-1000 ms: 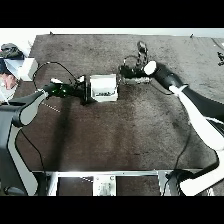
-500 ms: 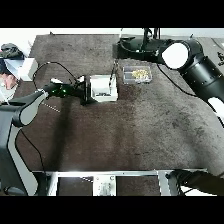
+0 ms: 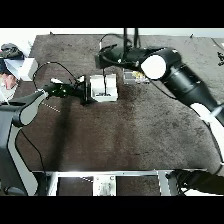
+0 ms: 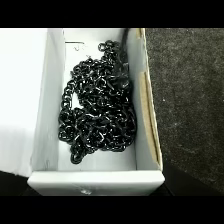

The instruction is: Fold the box and place the chain.

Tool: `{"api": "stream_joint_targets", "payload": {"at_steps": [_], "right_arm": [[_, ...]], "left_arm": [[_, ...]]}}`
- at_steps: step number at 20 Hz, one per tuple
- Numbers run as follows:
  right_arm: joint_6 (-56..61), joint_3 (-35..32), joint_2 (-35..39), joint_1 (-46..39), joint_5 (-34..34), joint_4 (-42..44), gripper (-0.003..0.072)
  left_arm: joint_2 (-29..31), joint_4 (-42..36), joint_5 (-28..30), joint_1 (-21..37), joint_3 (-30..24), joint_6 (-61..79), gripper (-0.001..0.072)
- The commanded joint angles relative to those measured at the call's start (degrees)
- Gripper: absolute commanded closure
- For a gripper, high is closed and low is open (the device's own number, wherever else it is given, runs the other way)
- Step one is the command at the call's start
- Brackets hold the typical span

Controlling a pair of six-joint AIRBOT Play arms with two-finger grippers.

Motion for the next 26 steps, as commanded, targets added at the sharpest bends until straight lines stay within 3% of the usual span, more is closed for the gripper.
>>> {"api": "stream_joint_targets", "payload": {"at_steps": [1, 3, 4, 5, 6, 7, 11, 15, 17, 22, 26], "right_arm": [[0.5, -0.6, -4.2, 0.3, 0.5, -0.4, 0.0694], [0.4, -1.6, -6.7, 0.0, 0.6, -1.1, 0.0694], [0.4, -2.0, -7.9, -0.5, 0.6, -2.4, 0.0646], [0.4, -2.0, -8.8, -1.3, 0.7, -3.4, 0.0434], [0.0, -2.0, -9.3, -2.3, 0.6, -4.0, 0.0352], [-0.9, -2.0, -9.3, -3.5, 0.4, -4.3, 0.0408], [-4.5, -1.9, -9.6, -10.5, -0.7, -1.4, 0.0409], [-30.7, 0.3, -13.4, -19.9, 1.8, 29.2, 0.0412], [-39.3, 3.2, -16.8, -23.6, 7.2, 38.9, 0.0467], [-49.0, 13.3, -27.4, -27.6, 20.0, 44.5, 0.0472], [-54.9, 15.8, -31.9, -27.7, 25.3, 49.0, 0.0472]], "left_arm": [[0.0, 0.0, 0.0, 0.0, 0.0, 0.0, 0.0477], [0.0, 0.0, 0.0, 0.0, 0.0, 0.0, 0.0477], [0.0, 0.0, 0.0, 0.0, 0.0, 0.0, 0.0477], [0.0, 0.0, 0.0, 0.0, 0.0, 0.0, 0.0477], [0.0, 0.0, 0.0, 0.0, 0.0, 0.0, 0.0477], [0.0, 0.0, 0.0, 0.0, 0.0, 0.0, 0.0477], [0.0, 0.0, 0.0, 0.0, 0.0, 0.0, 0.0477], [0.0, 0.0, 0.0, 0.0, 0.0, 0.0, 0.0477], [0.0, 0.0, 0.0, 0.0, 0.0, 0.0, 0.0477], [0.0, 0.0, 0.0, 0.0, 0.0, 0.0, 0.0477], [0.0, 0.0, 0.0, 0.0, 0.0, 0.0, 0.0477]]}}
